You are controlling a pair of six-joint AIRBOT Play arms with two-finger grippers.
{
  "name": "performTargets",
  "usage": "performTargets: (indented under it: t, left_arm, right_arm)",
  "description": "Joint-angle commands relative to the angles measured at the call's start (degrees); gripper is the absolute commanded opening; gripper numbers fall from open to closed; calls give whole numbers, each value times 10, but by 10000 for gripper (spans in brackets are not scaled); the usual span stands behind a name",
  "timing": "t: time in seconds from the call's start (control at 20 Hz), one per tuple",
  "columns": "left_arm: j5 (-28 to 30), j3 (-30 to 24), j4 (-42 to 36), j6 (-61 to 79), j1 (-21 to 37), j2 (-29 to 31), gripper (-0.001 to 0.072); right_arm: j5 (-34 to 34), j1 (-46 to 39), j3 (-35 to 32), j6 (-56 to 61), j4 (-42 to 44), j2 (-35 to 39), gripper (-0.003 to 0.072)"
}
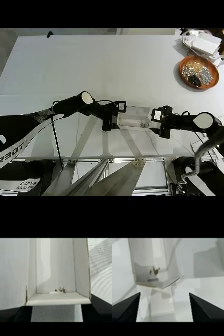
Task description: Fold the box and place the chain.
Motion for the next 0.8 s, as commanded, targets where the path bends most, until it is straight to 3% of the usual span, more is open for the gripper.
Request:
performTargets:
  t: [0.0, 0.15, 0.2, 0.25, 0.4, 0.65, 0.75]
  left_arm:
    - [1, 0, -1, -1, 1, 0, 134]
    - [1, 0, 0, -1, 1, 0, 134]
    - [1, 0, 0, -1, 1, 0, 134]
    - [1, 0, -1, -1, 1, 0, 134]
    - [1, 0, 0, -1, 1, 0, 134]
    - [1, 0, 0, -1, 1, 0, 134]
    - [1, 0, 0, -1, 1, 0, 134]
  right_arm:
    - [50, 0, 1, 49, -67, 59, 621]
    - [51, 0, 1, 33, 32, 116, 383]
    - [52, 0, 1, 17, 88, 129, 241]
    - [52, 0, 0, 13, 148, 132, 1]
    - [9, 0, -4, 14, 258, 91, 13]
    - [-156, 0, -4, 27, 404, -60, 13]
    - [-209, 0, -3, 77, 413, -115, 13]
